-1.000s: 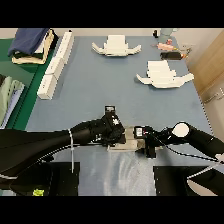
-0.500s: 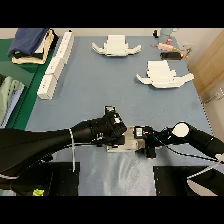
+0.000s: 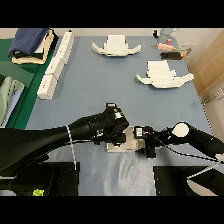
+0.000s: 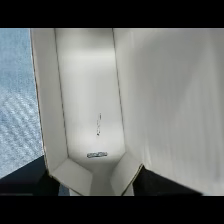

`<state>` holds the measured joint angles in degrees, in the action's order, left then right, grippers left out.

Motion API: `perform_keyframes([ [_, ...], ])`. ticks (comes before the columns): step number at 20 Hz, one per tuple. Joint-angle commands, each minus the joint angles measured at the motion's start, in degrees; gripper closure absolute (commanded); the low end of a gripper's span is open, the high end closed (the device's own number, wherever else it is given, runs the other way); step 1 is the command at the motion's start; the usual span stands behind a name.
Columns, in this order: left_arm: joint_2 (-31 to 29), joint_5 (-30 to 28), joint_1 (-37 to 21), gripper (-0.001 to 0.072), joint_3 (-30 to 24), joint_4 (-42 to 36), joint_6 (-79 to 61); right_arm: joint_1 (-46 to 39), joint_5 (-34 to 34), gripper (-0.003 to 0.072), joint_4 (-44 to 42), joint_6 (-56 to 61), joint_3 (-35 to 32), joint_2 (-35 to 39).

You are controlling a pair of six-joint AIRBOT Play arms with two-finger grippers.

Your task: Fold the box.

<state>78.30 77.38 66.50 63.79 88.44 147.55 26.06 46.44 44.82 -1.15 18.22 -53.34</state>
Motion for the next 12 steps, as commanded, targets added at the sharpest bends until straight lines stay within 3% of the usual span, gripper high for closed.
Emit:
perform_keyframes([
  [1,-2.58,9.60,-0.83,0.0131,4.81,0.33,-3.30,0.00,0.00,0.0142,-0.02,0.00,0.04,-0.02],
  [4,-6.08,19.93,-1.22,0.0165,7.67,0.37,-4.24,0.00,0.00,0.0142,-0.02,0.00,0.02,-0.02],
  [6,-7.63,25.79,-1.22,0.0703,7.67,1.53,-4.68,0.00,0.00,0.0142,-0.02,0.00,0.04,-0.02],
  [9,-7.93,27.15,-1.11,0.0694,7.63,3.87,-5.60,0.00,0.00,0.0141,-0.02,0.00,0.04,-0.02],
  [12,-7.93,22.18,-1.14,0.0694,7.32,2.89,-12.81,0.00,0.00,0.0142,-0.02,0.00,0.04,-0.02],
])
